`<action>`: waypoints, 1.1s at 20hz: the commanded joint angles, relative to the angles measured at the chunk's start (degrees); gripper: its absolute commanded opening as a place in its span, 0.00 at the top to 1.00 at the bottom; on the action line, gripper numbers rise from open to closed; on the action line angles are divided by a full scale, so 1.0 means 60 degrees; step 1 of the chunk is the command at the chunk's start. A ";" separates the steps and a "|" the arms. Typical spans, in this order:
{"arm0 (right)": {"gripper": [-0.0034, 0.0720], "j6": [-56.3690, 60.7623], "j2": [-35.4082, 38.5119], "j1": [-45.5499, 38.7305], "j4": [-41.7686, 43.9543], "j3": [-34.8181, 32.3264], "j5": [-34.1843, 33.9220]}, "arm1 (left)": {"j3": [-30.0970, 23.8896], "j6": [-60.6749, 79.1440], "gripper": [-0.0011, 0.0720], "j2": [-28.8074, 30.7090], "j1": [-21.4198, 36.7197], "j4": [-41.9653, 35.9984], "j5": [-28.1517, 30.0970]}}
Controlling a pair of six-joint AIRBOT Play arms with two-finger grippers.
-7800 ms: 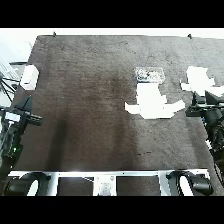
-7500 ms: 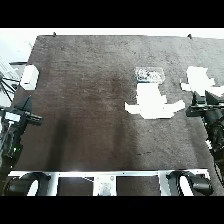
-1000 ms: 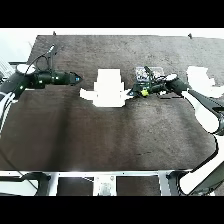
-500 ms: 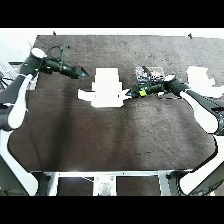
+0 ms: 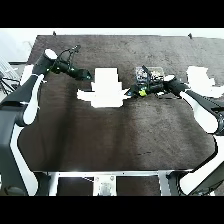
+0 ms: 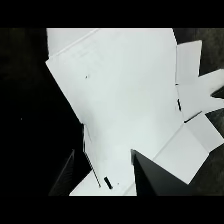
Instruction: Fold the box and place the chain.
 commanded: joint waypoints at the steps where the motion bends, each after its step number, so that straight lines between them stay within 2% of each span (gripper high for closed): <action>1: 0.94 -0.0015 0.0004 0.0011 0.0007 -0.0004 -0.0004 | 0.0055 -0.0058 0.39 -0.0277 -0.0219 0.0066 0.0273; 8: 0.94 -0.0047 0.0004 0.0007 0.0007 -0.0004 0.0000 | 0.0066 -0.0047 0.39 -0.0594 -0.0313 -0.0146 0.0645; 16: 0.94 -0.0047 0.0004 0.0007 0.0036 -0.0004 -0.0004 | 0.0066 0.0211 0.42 -0.1089 -0.0310 -0.1381 0.0481; 17: 0.94 -0.0047 0.0004 0.0007 0.0033 -0.0004 -0.0004 | 0.0066 0.0248 0.50 -0.1137 -0.0310 -0.1501 0.0484; 22: 0.94 -0.0047 0.0004 0.0007 0.0033 -0.0004 0.0000 | 0.0066 0.0481 0.51 -0.1169 -0.0310 -0.1559 0.0299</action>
